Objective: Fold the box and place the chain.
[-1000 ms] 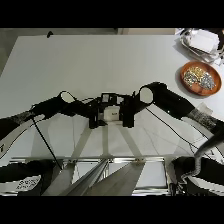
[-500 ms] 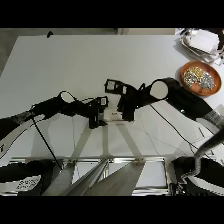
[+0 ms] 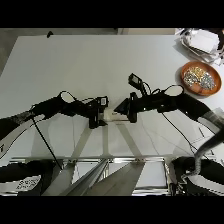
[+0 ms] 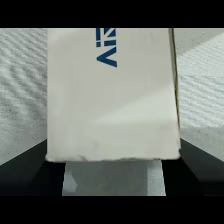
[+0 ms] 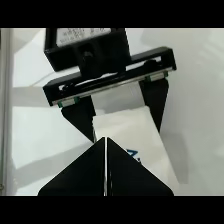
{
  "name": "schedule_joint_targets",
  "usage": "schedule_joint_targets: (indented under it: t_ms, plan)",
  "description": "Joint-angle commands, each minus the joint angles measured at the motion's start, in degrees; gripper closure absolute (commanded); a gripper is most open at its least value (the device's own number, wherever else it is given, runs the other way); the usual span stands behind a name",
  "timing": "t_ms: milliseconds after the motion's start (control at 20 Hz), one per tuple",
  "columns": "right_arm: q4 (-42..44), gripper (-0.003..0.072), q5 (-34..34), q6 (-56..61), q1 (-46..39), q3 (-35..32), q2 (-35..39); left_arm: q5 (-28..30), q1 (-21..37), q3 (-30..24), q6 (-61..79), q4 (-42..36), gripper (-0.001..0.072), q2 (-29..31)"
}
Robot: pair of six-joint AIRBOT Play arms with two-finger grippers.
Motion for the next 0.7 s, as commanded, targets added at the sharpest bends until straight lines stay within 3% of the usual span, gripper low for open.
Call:
schedule_joint_targets:
  t_ms: [0, 650]
  plan:
    - [6.05, 0.0682, -0.09, -5.16, -0.87, -3.04, -4.55, 0.04, 0.0, 0.0, 0.02, 0.0, 0.0498, 0.02]
    - [4.37, 0.0683, 2.1, -6.4, -0.79, -3.1, -9.18, 0.04, 0.0, 0.0, 0.02, 0.0, 0.0498, 0.02]
